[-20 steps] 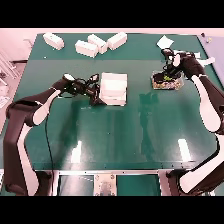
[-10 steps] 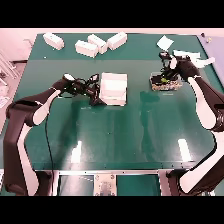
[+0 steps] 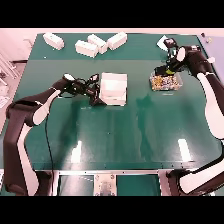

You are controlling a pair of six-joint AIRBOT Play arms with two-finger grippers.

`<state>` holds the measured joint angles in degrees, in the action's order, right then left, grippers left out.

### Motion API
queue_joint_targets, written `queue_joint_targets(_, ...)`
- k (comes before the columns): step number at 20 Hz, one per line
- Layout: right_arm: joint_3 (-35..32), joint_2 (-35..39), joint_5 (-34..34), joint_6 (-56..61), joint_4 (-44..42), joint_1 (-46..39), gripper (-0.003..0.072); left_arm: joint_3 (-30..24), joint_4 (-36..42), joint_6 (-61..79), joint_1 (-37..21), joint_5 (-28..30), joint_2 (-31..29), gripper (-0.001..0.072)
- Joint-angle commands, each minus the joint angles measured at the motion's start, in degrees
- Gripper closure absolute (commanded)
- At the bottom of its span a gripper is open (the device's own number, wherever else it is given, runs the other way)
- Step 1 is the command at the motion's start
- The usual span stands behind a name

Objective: Fold the box and place the chain.

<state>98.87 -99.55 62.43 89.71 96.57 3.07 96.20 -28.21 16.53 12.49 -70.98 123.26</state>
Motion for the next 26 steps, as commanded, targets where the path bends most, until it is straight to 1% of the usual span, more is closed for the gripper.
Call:
queue_joint_targets(1,0.1,4.0,2.8,0.0,1.3,1.2,0.0683,0.0,0.0,0.0,0.0,0.0,0.0,0.0118)
queue_joint_targets(4,0.1,9.9,6.4,0.0,5.0,4.7,0.0683,0.0,0.0,0.0,0.0,0.0,0.0,0.0118)
queue_joint_targets(7,0.1,18.3,6.6,0.0,5.7,9.2,0.0683,0.0,0.0,0.0,0.0,0.0,0.0,0.0117)
queue_joint_targets(10,0.3,25.7,4.8,0.0,6.1,13.9,0.0684,0.0,0.0,0.0,0.0,0.0,0.0,0.0118)
queue_joint_targets(13,0.3,31.1,0.0,0.0,6.1,18.6,0.0684,0.0,0.0,0.0,0.0,0.0,0.0,0.0117)
queue_joint_targets(15,0.3,32.5,-3.3,0.0,6.1,21.3,0.0684,0.0,0.0,0.0,0.0,0.0,0.0,0.0118)
queue_joint_targets(19,0.3,32.3,-6.5,0.0,5.9,25.2,0.0684,0.0,0.0,0.0,0.0,0.0,0.0,0.0117)
queue_joint_targets(26,0.2,28.3,-7.1,0.0,4.3,30.1,0.0685,0.0,0.1,0.0,0.0,0.0,0.0,0.0117)
